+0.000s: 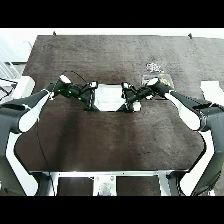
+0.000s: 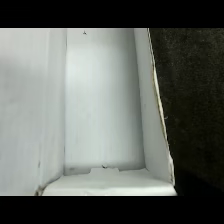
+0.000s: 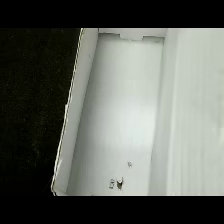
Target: Fold the box and place the chain.
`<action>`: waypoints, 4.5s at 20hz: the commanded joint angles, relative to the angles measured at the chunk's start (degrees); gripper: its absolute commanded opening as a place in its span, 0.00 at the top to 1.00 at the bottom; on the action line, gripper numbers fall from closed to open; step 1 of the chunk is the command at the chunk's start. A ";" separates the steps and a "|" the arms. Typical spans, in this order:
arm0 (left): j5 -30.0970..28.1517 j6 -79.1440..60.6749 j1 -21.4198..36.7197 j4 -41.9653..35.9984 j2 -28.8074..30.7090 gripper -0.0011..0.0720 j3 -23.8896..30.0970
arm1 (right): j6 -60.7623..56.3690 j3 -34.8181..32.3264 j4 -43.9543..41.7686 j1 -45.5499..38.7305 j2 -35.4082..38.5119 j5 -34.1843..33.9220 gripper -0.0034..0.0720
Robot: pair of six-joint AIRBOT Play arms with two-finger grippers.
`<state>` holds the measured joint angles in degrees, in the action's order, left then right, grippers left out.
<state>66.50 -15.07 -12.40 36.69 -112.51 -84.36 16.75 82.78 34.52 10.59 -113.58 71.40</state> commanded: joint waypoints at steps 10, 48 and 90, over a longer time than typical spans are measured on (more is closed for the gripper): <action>-0.07 0.04 -0.04 -0.07 0.00 0.51 0.00 | 0.00 0.02 0.00 0.00 0.00 0.02 0.34; -0.50 0.02 -0.04 -0.15 0.00 0.51 -0.02 | -20.41 -2.89 -16.55 0.39 11.63 -12.55 0.93; -0.72 0.02 -0.04 -0.26 0.00 0.51 -0.04 | -26.60 -9.01 19.85 -1.81 21.70 -6.40 0.14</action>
<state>65.82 -15.05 -12.49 36.42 -112.53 -84.36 -9.78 76.23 50.74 8.78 -91.13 63.68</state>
